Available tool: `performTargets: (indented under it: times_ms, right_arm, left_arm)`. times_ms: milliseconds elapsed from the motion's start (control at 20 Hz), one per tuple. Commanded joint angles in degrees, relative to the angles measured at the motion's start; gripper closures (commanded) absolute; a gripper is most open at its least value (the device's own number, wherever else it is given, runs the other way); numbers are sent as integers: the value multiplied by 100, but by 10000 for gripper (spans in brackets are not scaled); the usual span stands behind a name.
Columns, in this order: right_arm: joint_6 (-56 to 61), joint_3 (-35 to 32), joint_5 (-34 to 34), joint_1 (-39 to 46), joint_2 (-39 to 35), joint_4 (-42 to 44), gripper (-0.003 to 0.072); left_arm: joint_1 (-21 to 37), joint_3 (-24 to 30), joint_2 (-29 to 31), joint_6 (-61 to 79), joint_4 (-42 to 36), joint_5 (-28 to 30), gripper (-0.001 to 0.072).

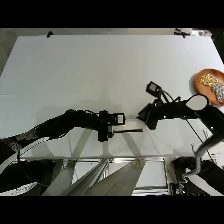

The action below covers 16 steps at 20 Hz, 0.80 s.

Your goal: Fold the box and place the chain.

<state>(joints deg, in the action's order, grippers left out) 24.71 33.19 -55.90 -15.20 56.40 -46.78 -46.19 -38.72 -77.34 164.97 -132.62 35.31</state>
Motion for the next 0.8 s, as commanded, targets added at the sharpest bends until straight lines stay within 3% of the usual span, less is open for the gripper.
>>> performTargets:
  times_ms: [0, 350, 750]
  right_arm:
    - [365, 52, 111, -557, -31, -1294, 379]
    - [402, 304, -258, -1163, -35, -1362, 369]
    - [852, 461, -643, -1318, -254, -2028, 370]
  left_arm:
    - [4, -4, 2, 0, 0, 0, 696]
    - [2, -4, 2, 0, 0, 0, 696]
    - [4, -4, 2, 0, 2, 2, 696]
